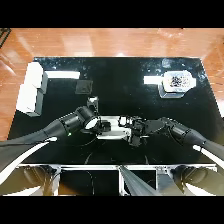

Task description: Fold the box and place the chain.

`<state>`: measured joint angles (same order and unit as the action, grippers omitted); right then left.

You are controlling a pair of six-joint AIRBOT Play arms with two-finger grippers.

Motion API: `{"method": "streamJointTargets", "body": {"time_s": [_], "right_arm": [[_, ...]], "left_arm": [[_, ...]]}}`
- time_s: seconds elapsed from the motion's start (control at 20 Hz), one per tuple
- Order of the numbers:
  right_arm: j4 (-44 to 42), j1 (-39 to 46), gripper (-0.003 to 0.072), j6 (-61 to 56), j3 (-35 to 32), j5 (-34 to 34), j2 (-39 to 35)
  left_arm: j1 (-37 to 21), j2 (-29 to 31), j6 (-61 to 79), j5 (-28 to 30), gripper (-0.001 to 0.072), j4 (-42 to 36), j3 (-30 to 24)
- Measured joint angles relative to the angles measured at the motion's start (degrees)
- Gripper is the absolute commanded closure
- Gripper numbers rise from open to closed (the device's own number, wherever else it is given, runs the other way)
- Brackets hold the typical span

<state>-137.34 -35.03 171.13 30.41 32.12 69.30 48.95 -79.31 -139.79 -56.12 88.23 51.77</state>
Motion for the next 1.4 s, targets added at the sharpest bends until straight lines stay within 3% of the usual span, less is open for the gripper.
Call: {"method": "streamJointTargets", "body": {"time_s": [0.15, 0.2, 0.25, 0.3, 0.35, 0.5, 1.05, 1.1, 1.15, 1.4], "right_arm": [[-0.02, 0.0, 0.0349, -0.02, 0.0, 0.02, 0.0], [0.0, 0.0, 0.0349, -0.04, 0.0, 0.02, 0.0], [-0.02, 0.0, 0.0349, -0.04, 0.0, 0.02, 0.0], [-0.02, 0.0, 0.0349, -0.11, 0.0, 0.02, 0.0], [0.0, 0.02, 0.0349, -0.09, 0.0, 0.02, -0.02], [0.02, 0.02, 0.0349, 0.0, 0.0, 0.04, -0.02], [-0.24, 0.0, 0.0349, -0.09, -0.11, 0.02, 0.0], [-0.24, 0.0, 0.0349, -0.09, -0.11, 0.02, 0.0], [-0.24, 0.0, 0.0349, -0.09, -0.11, 0.02, 0.0], [-0.22, 0.0, 0.0349, -0.09, -0.11, 0.04, 0.0]], "left_arm": [[0.17, -0.17, 0.11, 0.17, 0.0685, -0.02, 0.0], [0.17, -0.2, 0.11, 0.22, 0.0626, -0.04, 0.02], [0.2, -0.22, 0.15, 0.28, 0.0496, -0.07, 0.02], [0.22, -0.33, 0.13, 1.11, 0.0425, -0.13, -0.02], [0.22, -0.31, 0.13, 1.09, 0.0424, -0.17, -0.07], [0.17, -0.28, 0.15, -0.24, 0.0256, 0.02, 0.07], [0.17, -0.35, 0.17, -1.86, 0.0262, 1.57, 3.06], [0.17, -0.42, 0.15, -2.03, 0.0302, 1.75, 3.08], [0.17, -0.52, 0.11, -2.43, 0.0394, 1.79, 3.15], [0.66, -0.83, 0.13, -2.6, 0.0415, 2.01, 3.17]]}}
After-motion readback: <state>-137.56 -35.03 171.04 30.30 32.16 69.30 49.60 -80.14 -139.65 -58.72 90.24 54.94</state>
